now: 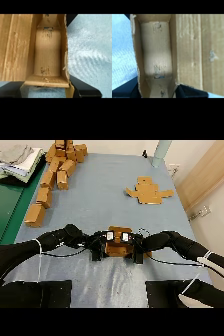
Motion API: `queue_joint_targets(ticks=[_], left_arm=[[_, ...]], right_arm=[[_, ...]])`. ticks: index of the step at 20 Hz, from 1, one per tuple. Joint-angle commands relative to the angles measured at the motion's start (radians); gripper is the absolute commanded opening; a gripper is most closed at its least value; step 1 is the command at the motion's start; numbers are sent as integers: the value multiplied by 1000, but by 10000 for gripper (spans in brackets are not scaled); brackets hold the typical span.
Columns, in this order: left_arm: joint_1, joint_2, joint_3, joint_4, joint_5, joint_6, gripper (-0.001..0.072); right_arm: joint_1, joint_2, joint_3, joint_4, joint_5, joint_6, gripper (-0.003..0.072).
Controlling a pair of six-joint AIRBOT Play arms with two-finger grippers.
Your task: Fold the box.
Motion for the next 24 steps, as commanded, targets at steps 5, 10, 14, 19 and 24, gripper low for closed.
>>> queue_joint_targets(ticks=[5,10,14,19,24], left_arm=[[0,0,1,0,0,0,489],[0,0,1,0,0,0,489],[0,0,1,0,0,0,489],[0,0,1,0,0,0,489],[0,0,1,0,0,0,489]], right_arm=[[1,30,0,-39,-39,7,720],[0,162,1,-267,-147,278,720],[0,329,1,-256,-278,459,719],[0,464,-11,-152,-321,1090,529],[20,465,-73,55,-182,1495,496]])
